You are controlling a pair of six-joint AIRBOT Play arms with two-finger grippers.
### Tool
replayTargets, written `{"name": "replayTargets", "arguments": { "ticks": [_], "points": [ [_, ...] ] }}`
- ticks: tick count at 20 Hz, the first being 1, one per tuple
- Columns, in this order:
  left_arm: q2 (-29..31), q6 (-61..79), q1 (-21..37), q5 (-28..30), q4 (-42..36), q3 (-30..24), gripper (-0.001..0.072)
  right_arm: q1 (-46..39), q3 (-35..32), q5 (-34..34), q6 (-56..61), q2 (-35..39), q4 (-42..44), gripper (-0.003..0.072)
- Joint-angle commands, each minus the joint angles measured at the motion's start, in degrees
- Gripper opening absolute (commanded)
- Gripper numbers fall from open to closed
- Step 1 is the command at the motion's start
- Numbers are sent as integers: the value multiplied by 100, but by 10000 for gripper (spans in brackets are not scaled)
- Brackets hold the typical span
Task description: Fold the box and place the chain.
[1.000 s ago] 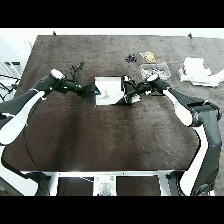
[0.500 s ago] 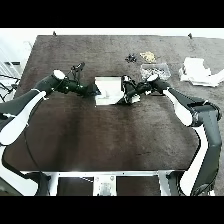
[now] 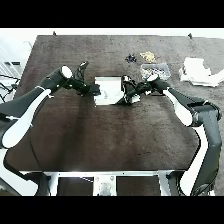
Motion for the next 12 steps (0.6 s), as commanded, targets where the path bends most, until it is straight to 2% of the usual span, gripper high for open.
{"name": "replayTargets", "arguments": {
  "ticks": [1, 4, 12],
  "points": [
    [-11, -579, -133, -11, 503, 175, 509, 4, 0, 0, 0, -2, 0, 397],
    [-15, -649, -295, -9, 625, 407, 508, 4, 0, 0, 0, -2, 0, 397],
    [-55, -944, -452, -13, 831, 417, 468, 4, 0, 0, 0, -2, 0, 397]
  ]
}}
